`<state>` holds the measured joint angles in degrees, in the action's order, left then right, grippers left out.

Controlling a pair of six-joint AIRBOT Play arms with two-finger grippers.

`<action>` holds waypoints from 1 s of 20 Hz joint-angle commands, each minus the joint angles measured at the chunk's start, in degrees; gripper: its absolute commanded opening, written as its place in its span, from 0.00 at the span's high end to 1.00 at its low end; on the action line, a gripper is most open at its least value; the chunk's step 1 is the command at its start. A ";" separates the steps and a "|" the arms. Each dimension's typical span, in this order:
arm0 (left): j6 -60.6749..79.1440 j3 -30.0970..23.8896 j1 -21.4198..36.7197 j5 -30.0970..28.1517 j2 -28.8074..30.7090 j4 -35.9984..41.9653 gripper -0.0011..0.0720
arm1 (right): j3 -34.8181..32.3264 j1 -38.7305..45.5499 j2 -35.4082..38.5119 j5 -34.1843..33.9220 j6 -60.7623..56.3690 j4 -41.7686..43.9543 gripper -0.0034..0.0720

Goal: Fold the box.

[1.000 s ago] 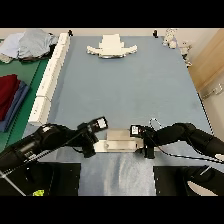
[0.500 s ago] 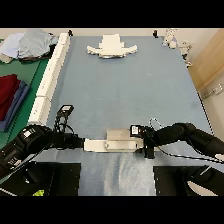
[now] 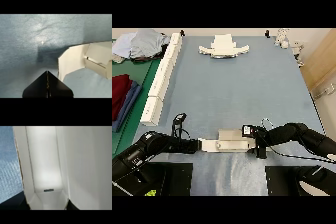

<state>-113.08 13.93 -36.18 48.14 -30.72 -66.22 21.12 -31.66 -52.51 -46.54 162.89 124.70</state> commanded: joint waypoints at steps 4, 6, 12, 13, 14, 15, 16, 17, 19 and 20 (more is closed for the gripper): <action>8.79 -0.90 0.09 -7.74 -1.11 10.47 0.97 | 0.00 0.00 -0.02 0.02 0.00 0.00 0.28; 11.47 -0.90 0.09 -8.46 -1.11 13.22 0.97 | 0.00 0.00 -0.02 0.02 0.00 0.00 0.28; 19.21 -0.90 0.09 -8.37 -1.11 22.82 0.97 | 0.00 0.00 -0.02 0.02 0.00 0.00 0.28; 19.21 -0.90 0.09 -8.26 -1.11 22.80 0.97 | 0.00 0.00 -0.02 0.02 0.00 0.00 0.28; 19.19 -0.83 0.09 -8.26 -1.11 23.06 0.97 | 0.00 0.00 -0.02 0.02 0.00 0.00 0.28; 19.23 -0.66 0.09 -8.31 -1.09 23.93 0.96 | 0.00 0.00 -0.02 0.02 0.00 0.00 0.28; 19.23 -0.57 0.09 -8.48 -1.09 24.81 0.96 | 0.00 0.00 -0.02 0.02 0.00 0.00 0.28; 19.23 -0.50 0.09 -8.55 -1.09 25.29 0.96 | 0.00 0.00 -0.02 0.02 0.00 0.00 0.28; 19.21 -0.46 0.09 -8.52 -1.09 25.35 0.96 | 0.00 0.00 -0.02 0.02 0.00 0.00 0.28; 19.21 -0.46 0.09 -8.52 -1.09 25.68 0.82 | 0.00 0.00 -0.02 0.00 0.00 0.00 0.28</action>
